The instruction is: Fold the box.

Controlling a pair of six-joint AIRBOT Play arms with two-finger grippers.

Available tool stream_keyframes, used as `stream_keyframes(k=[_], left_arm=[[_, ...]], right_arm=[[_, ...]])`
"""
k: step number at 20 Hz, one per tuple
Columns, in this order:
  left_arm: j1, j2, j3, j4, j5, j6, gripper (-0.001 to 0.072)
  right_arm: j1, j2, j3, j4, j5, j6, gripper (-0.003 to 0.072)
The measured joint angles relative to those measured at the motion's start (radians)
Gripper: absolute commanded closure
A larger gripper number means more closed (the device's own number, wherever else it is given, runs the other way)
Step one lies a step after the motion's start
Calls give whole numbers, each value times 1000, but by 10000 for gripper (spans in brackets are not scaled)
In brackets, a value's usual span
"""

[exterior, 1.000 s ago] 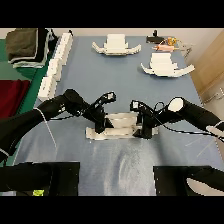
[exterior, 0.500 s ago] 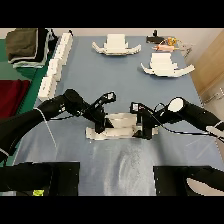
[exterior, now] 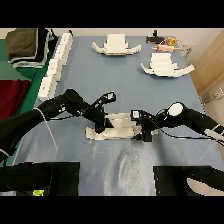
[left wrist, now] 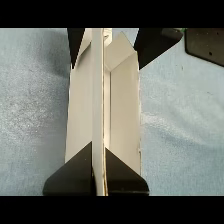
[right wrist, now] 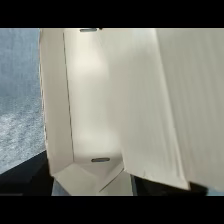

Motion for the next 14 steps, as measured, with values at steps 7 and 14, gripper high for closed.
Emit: stream_keyframes(k=[7, 14], left_arm=[[0, 0, 0, 0, 0, 0, 695], [-1, 0, 0, 2, -4, 2, 695]], right_arm=[[-1, -30, -10, 22, -21, -5, 106], [-1, -34, -11, 9, 28, 56, 109]])
